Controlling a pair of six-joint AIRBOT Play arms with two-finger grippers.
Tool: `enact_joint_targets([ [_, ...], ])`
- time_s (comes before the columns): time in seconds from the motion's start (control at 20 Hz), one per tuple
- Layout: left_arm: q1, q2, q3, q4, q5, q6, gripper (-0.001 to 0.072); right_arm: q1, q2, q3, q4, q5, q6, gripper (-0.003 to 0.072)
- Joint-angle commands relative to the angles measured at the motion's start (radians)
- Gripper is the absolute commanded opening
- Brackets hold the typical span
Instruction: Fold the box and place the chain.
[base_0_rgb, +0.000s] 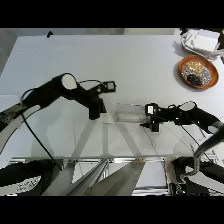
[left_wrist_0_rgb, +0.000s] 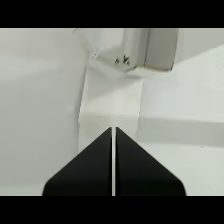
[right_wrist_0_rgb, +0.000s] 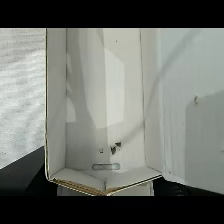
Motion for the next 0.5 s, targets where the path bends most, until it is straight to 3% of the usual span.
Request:
enact_joint_targets([
  [0.0,0.148,0.044,-0.004,0.003,-0.112,-0.327,0.0002,-0.001,0.0,0.0,-0.002,0.003,0.001,0.0412],
  [0.2,0.237,0.043,-0.132,0.001,-0.05,-0.545,0.0001,-0.001,0.001,0.0,-0.002,0.003,0.001,0.0412],
  [0.35,0.242,0.041,-0.24,-0.004,0.028,-0.621,0.0001,-0.001,0.0,0.0,-0.002,0.003,0.001,0.0412],
  [0.45,0.235,0.023,-0.261,-0.052,0.051,-0.637,0.0001,-0.001,0.0,0.0,-0.002,0.003,0.001,0.0412],
])
